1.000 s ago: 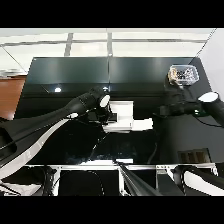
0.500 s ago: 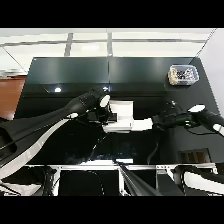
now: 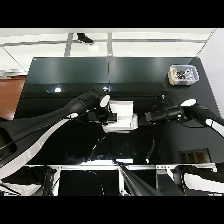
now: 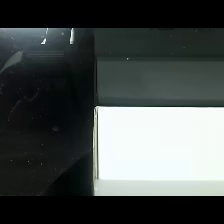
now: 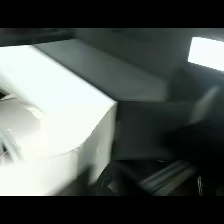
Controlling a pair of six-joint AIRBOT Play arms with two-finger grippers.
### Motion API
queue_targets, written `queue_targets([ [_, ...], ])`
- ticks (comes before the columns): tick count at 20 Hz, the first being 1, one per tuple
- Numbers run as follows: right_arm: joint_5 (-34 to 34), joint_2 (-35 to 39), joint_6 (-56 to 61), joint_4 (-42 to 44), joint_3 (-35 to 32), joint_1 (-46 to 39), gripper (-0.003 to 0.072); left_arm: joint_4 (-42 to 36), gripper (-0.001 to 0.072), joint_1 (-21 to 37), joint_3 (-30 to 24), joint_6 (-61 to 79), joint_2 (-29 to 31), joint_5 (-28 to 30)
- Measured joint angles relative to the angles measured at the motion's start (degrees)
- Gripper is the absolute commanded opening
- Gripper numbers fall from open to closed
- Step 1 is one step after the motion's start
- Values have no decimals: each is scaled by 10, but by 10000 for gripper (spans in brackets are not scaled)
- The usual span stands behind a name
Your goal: Fold the box and place the chain.
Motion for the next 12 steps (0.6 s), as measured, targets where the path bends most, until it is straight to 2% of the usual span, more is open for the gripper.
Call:
queue_targets([
  [4,45,0,-2,7,21,5,592,0,28,0,0,0,0,0],
  [5,49,0,0,9,24,9,463,0,28,0,0,0,0,0],
  [6,51,0,5,11,26,16,415,0,27,0,0,0,0,0],
  [8,47,0,20,10,32,30,415,0,27,0,0,0,0,1],
  [9,44,0,32,7,37,38,364,0,27,0,0,0,0,1],
  [10,38,0,47,-2,45,47,281,0,28,0,0,0,0,1],
  [12,33,0,82,-28,66,67,257,0,27,0,0,0,0,0],
])
